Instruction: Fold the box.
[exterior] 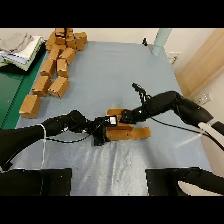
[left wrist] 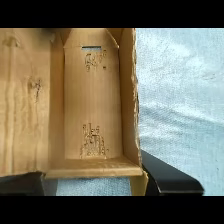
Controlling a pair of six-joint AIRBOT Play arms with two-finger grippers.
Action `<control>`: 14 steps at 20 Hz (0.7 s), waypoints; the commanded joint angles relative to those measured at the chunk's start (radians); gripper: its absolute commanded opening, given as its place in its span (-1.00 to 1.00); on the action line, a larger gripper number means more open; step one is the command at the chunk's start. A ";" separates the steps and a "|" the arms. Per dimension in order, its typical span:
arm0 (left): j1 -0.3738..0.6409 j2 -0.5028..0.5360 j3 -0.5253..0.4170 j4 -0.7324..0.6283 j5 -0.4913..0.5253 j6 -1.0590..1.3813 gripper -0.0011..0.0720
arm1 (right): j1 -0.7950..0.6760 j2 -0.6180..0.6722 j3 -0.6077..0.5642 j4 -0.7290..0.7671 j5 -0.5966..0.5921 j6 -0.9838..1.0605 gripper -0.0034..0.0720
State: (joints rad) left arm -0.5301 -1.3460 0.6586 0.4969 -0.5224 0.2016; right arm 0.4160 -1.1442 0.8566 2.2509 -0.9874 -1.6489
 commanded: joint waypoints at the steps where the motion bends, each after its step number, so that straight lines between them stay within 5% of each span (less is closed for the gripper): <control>1: 0.001 0.000 0.001 0.000 -0.001 0.000 0.13 | -0.068 -0.157 0.123 -0.002 -0.043 -0.068 -0.90; 7: 0.000 0.000 0.001 0.000 -0.001 0.000 0.13 | -0.069 -0.323 0.120 -0.002 -0.070 -0.185 -0.90; 14: 0.000 0.000 0.001 0.000 -0.001 0.000 0.13 | -0.069 -0.331 0.119 -0.002 -0.081 -0.219 -0.90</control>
State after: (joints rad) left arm -0.5301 -1.3460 0.6586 0.4969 -0.5232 0.2020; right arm 0.3477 -1.4670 0.9741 2.2486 -1.0580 -1.8503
